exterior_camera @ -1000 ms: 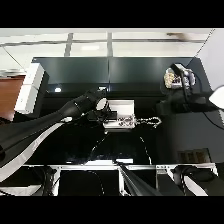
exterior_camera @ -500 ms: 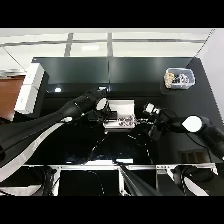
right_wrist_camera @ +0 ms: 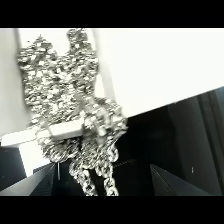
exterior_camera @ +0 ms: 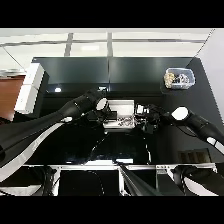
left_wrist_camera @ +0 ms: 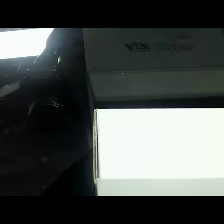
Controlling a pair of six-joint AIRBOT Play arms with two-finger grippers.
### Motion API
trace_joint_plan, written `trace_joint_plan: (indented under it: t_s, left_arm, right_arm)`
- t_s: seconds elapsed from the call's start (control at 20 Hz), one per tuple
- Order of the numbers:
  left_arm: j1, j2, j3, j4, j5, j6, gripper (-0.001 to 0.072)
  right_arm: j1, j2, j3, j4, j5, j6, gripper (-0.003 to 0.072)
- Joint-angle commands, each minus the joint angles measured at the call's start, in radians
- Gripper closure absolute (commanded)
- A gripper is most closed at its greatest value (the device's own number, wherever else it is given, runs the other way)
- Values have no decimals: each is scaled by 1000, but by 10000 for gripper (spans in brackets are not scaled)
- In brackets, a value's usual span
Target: Fold the box and place the chain.
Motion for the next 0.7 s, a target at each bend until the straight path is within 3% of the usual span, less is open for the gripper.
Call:
trace_joint_plan:
  t_s: [0.0,0.2,0.65]
  left_arm:
    - [0,0,1,0,0,0,676]
    - [0,0,1,0,-3,0,676]
    - [0,0,1,0,4,0,676]
  right_arm:
    - [-7,-47,23,35,16,-36,-15]
    - [-19,-84,26,57,93,-48,-16]
    - [-17,-106,26,59,57,-47,-15]
